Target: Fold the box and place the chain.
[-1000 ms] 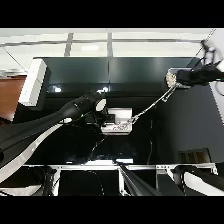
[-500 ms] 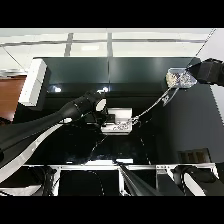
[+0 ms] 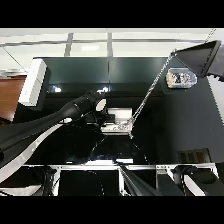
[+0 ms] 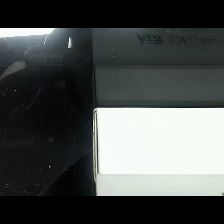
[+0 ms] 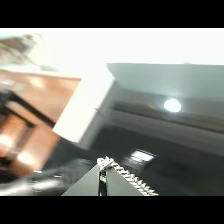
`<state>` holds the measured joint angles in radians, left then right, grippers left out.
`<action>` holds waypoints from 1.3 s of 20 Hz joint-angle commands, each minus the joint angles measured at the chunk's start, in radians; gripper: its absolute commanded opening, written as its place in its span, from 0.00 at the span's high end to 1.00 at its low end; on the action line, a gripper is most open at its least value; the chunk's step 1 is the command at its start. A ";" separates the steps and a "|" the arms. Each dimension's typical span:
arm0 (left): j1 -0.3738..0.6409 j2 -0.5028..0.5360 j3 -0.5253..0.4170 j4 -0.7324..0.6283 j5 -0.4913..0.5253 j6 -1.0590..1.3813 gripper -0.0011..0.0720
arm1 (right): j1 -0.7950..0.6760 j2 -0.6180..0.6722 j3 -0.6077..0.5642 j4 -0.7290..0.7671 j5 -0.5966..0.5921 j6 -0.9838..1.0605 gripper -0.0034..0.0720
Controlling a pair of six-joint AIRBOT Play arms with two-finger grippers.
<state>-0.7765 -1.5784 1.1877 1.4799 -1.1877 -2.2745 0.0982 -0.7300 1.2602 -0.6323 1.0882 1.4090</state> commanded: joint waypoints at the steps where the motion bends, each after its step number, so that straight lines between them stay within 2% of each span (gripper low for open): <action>1: 0.000 -0.001 0.000 0.000 0.001 0.000 0.95 | 0.006 0.002 0.005 0.127 -0.015 -0.042 0.94; 7: 0.000 -0.001 0.000 0.000 0.001 0.000 0.95 | 0.013 -0.042 0.005 0.222 0.014 -0.045 0.94; 13: 0.000 -0.001 0.000 0.000 0.001 0.000 0.95 | 0.157 -0.146 0.005 0.256 0.023 -0.072 0.94; 14: 0.000 -0.001 0.000 0.000 0.002 0.000 0.95 | 0.171 -0.155 0.005 0.230 0.045 -0.072 0.94; 16: 0.000 -0.001 0.000 0.000 0.005 0.000 0.95 | 0.198 -0.158 -0.008 0.054 0.074 -0.037 0.94; 19: 0.000 -0.001 0.000 0.000 0.005 0.000 0.95 | 0.203 -0.158 -0.120 -0.113 0.079 0.031 0.94; 23: 0.000 -0.001 0.000 0.001 0.006 0.000 0.95 | 0.231 -0.175 -0.407 -0.118 -0.132 0.064 0.94; 26: 0.000 -0.001 0.000 0.001 0.008 0.000 0.95 | 0.285 -0.243 -0.528 -0.033 -0.265 0.068 0.93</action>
<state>-0.7765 -1.5784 1.1873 1.4799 -1.1820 -2.2742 0.3431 -0.9276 0.8577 -0.7025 0.9649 1.4609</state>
